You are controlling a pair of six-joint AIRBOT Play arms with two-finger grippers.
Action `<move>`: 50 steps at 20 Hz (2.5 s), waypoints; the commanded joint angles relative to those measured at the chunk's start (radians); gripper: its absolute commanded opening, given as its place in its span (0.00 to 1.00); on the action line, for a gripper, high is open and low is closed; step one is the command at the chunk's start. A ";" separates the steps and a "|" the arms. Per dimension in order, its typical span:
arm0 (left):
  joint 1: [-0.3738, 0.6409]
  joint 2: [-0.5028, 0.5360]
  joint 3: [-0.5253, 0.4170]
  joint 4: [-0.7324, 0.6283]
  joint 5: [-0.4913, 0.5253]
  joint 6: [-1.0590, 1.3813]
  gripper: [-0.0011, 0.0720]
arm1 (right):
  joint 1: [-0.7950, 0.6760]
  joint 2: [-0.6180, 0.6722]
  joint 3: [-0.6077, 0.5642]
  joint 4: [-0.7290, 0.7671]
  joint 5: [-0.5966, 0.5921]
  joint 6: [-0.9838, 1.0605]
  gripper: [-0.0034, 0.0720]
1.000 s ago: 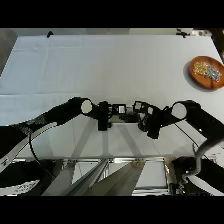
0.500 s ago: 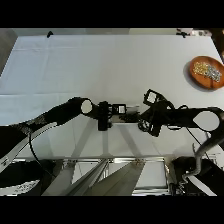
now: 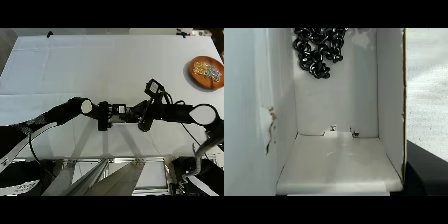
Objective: Fold the box and place the chain.
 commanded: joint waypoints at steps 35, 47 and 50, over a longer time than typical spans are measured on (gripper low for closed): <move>0.000 0.001 0.000 0.000 0.000 0.000 0.39 | 0.057 -0.108 -0.129 -0.486 0.074 0.425 0.63; 0.000 0.001 0.000 0.000 0.000 0.000 0.39 | 0.107 -0.156 -0.129 -0.527 0.004 0.530 0.58; 0.000 0.001 0.000 0.000 0.000 0.000 0.39 | 0.107 -0.170 -0.129 -0.528 0.006 0.535 0.58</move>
